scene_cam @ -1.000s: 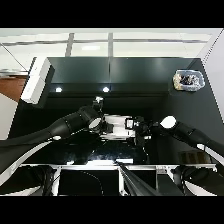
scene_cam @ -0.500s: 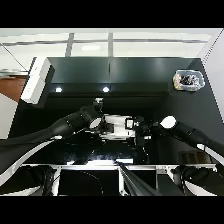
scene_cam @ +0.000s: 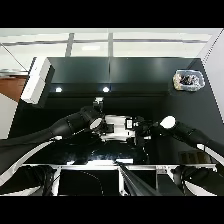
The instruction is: Fold the box and place the chain.
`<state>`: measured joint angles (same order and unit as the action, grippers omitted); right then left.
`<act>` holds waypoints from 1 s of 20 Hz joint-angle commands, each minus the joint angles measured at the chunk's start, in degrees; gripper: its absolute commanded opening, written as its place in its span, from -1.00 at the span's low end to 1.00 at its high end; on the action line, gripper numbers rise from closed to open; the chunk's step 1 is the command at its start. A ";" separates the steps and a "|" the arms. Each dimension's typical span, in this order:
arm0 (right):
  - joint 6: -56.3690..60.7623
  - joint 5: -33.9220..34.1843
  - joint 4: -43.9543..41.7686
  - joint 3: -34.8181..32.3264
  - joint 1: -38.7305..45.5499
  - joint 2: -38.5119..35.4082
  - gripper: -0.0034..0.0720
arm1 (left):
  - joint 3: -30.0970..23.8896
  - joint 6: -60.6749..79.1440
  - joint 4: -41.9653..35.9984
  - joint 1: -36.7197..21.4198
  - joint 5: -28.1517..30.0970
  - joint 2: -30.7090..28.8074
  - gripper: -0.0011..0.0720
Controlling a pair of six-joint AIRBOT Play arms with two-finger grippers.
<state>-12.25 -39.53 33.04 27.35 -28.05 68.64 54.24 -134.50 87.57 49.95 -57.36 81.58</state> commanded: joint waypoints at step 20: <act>0.02 0.02 -0.02 0.00 0.02 0.02 0.52 | 1.95 -0.11 0.70 -0.48 -1.20 -0.02 -0.62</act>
<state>-12.23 -39.35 32.99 27.38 -28.05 68.66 55.18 -134.74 87.96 49.47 -59.11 81.60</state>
